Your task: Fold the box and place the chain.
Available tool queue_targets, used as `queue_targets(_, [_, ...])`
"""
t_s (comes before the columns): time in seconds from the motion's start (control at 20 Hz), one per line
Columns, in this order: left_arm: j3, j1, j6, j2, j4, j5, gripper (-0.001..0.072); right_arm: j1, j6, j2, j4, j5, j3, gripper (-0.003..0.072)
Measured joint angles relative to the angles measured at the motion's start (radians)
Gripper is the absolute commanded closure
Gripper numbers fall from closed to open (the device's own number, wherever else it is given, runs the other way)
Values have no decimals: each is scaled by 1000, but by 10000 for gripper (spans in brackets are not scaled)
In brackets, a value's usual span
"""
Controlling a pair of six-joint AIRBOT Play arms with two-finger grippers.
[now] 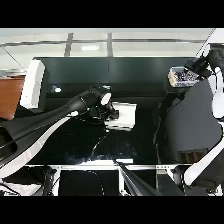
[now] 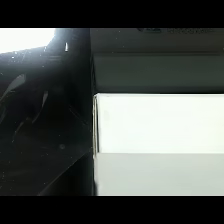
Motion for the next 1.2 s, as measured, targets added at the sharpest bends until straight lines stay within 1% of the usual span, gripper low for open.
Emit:
queue_targets(0.05, [0,0,0,0,0,0,683,0,0,-6,0,-3,0,-16])
queue_targets(0.1, [0,0,0,0,0,0,683,0,-1,-14,0,-6,0,148])
queue_targets(0.15, [0,0,0,0,0,0,683,0,-3,-20,-3,-6,0,407])
queue_targets(0.2, [0,0,0,0,0,0,683,0,-2,-26,-3,-2,0,636])
queue_targets(0.25, [0,0,1,0,0,-1,683,0,2,-29,5,-3,1,670])
queue_targets(0.45, [0,0,1,0,0,0,683,0,-2,-23,6,14,0,670])
queue_targets(0.65, [0,0,1,0,0,0,683,0,-67,42,6,43,1,670])
queue_targets(0.8, [0,0,1,0,0,0,683,0,-177,146,10,74,1,670])
queue_targets(0.95, [0,0,1,0,0,-2,683,1,-317,280,45,131,1,670])
queue_targets(1.2, [0,0,1,0,-1,-3,683,7,-442,528,179,188,1,671])
